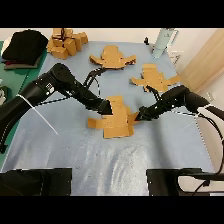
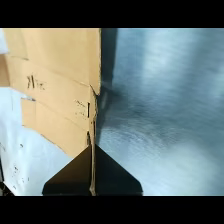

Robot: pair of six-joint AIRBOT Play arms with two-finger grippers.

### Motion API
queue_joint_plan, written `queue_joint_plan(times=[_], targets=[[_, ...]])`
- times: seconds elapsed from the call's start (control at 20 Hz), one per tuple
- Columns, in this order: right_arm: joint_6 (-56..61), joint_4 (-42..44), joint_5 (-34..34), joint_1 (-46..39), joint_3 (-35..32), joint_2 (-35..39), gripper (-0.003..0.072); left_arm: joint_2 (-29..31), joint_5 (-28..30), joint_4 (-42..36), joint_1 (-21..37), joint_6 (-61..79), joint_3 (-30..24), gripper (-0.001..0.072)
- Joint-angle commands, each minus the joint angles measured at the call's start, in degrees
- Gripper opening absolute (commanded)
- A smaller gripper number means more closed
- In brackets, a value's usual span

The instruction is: Fold the box.

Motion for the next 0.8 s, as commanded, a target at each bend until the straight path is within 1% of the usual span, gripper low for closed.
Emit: queue_joint_plan(times=[0.0, 0.15, 0.3, 0.4, 0.5, 0.6, 0.75], targets=[[-6.0, 2.8, 4.0, 3.3, -4.2, 5.1, 0.0, -0.6, 0.3, -0.2, 2.3, 2.7, -0.7, 0.07], [-7.0, 1.3, 10.6, 5.3, -10.0, 11.8, 0.0, -1.2, 1.9, -0.2, 6.0, 3.4, -3.3, 0.07], [-8.1, 0.7, 12.4, 5.4, -12.5, 16.0, 0.0, -3.5, 4.0, -1.2, 9.9, 5.7, -3.8, 0.07], [-8.1, 0.3, 12.3, 5.4, -12.8, 16.8, 0.0, -6.8, 4.2, -6.9, 11.6, 10.2, -3.8, 0.07], [-8.0, 0.3, 12.2, 5.4, -12.8, 16.8, 0.0, -10.7, 4.5, -13.0, 12.0, 15.7, -3.8, 0.07], [-8.0, 0.4, 12.2, 5.4, -12.8, 16.8, 0.0, -14.9, 4.8, -16.8, 11.9, 19.2, -3.5, 0.07], [-8.0, 0.5, 11.7, 5.4, -12.8, 16.8, 0.0, -19.9, 3.9, -21.1, 11.8, 23.2, -1.4, 0.0699]])
